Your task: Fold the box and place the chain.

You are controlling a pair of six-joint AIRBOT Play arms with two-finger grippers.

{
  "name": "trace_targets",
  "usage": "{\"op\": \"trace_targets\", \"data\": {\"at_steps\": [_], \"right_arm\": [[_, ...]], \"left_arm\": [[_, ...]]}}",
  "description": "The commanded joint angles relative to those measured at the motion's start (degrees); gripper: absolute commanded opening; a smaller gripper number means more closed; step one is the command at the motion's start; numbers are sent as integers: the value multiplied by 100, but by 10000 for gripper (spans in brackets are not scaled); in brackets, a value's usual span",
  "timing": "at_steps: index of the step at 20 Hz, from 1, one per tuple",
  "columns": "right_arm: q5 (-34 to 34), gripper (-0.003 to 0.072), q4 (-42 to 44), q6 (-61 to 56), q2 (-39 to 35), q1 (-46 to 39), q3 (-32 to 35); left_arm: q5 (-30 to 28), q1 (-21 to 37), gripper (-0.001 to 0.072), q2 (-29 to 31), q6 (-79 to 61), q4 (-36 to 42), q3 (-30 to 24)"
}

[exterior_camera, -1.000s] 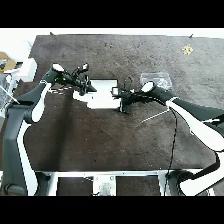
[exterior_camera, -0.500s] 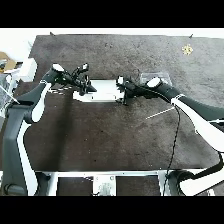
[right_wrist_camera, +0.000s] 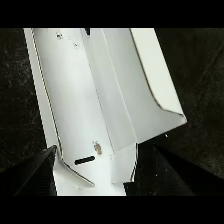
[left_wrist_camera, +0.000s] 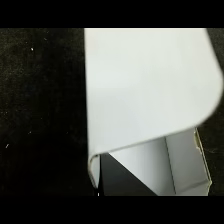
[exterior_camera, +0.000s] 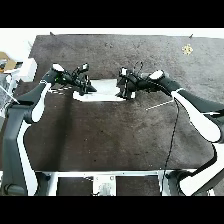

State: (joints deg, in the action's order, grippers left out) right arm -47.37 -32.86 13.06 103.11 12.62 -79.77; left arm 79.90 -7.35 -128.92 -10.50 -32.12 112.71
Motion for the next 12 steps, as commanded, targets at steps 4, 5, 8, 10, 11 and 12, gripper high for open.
{"op": "trace_targets", "data": {"at_steps": [4,5,8,10,11,12], "right_arm": [[-531,681,315,96,391,-214,-345],[-754,681,452,151,509,-227,-481],[-1276,680,518,234,909,-223,-887],[-1486,680,509,258,1119,-223,-1008],[-1532,679,520,398,1185,-223,-1010],[-1567,672,551,520,1226,-223,-1010]], "left_arm": [[4,-4,13,-2,-2,0,2],[4,-4,13,-2,-2,0,2],[4,-4,12,-2,-2,0,2],[4,-4,13,-2,-2,2,2],[4,-4,13,-2,-2,0,2],[4,-4,13,-2,-2,0,2]]}}
